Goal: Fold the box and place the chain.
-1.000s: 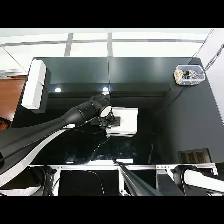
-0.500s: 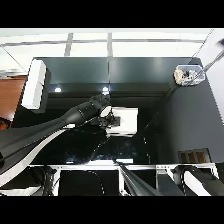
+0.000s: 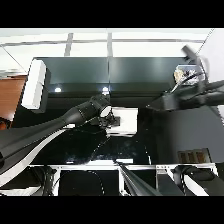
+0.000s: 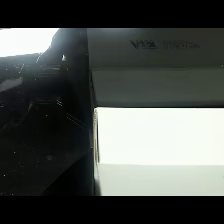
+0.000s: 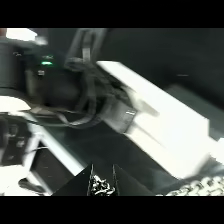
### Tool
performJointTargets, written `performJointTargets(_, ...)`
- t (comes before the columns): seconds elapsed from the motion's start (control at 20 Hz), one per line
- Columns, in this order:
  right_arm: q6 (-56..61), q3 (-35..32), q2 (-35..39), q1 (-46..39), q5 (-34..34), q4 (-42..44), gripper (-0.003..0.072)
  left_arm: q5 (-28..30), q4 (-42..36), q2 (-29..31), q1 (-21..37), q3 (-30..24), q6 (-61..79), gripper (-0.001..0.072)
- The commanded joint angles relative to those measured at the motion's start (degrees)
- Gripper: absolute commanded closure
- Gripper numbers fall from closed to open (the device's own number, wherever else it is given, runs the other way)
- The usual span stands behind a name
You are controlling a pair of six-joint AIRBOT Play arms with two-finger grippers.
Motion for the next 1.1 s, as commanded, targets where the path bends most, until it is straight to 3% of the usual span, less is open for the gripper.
performJointTargets(0.0,-1.62,-5.77,-2.62,7.21,-7.91,4.5,0.0666,0.04,0.0,0.0,0.02,0.0,0.02,0.0681)
performJointTargets(0.85,-1.2,-5.77,-10.71,9.81,-12.35,0.15,0.0662,0.02,0.0,0.0,0.02,0.0,0.02,0.0681)
performJointTargets(0.9,-1.2,-5.77,-10.86,9.81,-12.74,-0.55,0.064,0.04,0.0,0.0,0.02,0.0,0.02,0.0681)
performJointTargets(1.0,-1.11,-5.77,-10.86,9.68,-13.05,-1.36,0.0363,0.04,0.0,0.0,0.02,0.0,0.02,0.0681)
performJointTargets(1.05,-1.11,-5.75,-10.86,9.46,-12.81,-1.73,0.0299,0.04,0.0,0.0,0.02,0.0,0.02,0.0681)
